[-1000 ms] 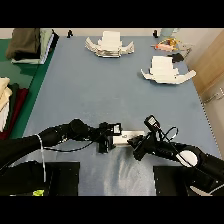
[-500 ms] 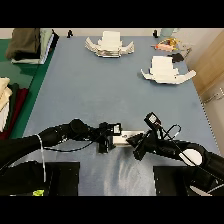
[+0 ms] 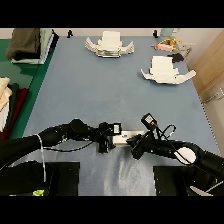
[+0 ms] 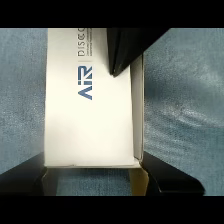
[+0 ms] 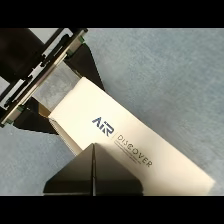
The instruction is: Fold the box.
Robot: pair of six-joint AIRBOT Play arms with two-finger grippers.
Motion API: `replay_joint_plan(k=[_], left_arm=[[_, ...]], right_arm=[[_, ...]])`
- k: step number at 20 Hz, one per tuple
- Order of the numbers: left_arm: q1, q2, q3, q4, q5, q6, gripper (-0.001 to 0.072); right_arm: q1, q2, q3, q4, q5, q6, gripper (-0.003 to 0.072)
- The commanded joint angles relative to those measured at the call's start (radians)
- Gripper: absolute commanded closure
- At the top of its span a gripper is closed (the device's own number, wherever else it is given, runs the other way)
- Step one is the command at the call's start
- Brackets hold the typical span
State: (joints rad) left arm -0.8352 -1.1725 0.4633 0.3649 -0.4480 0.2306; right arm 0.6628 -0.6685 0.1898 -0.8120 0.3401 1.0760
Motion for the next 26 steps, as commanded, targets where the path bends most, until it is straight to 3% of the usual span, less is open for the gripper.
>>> replay_joint_plan(k=[1,7,15,17,19,22,26], left_arm=[[0.0,0.0,0.001,0.002,0.0,0.004,0.0282],[0.0,0.0,0.001,0.002,0.0,0.004,0.0282],[0.0,0.001,0.001,0.002,0.0,0.005,0.0282],[0.0,0.0,0.001,0.002,0.0,0.004,0.0283],[0.0,0.0,0.001,0.002,0.0,0.004,0.0282],[0.0,0.0,0.001,0.002,0.0,0.004,0.0282],[0.0,0.0,0.001,0.002,0.002,0.005,0.0282]], right_arm=[[0.0,-0.058,-0.003,-0.01,0.022,0.0,0.0673],[0.0,-0.042,-0.002,-0.01,0.022,0.0,0.0672],[-0.004,0.156,0.055,-0.043,-0.016,0.0,0.0667],[-0.004,0.165,0.085,-0.093,-0.016,0.0,0.0577],[-0.018,0.155,0.114,-0.192,-0.012,0.018,0.058],[-0.101,0.082,0.192,-0.388,0.1,0.211,0.061],[-0.217,-0.083,0.386,-0.672,0.404,0.485,0.067]])
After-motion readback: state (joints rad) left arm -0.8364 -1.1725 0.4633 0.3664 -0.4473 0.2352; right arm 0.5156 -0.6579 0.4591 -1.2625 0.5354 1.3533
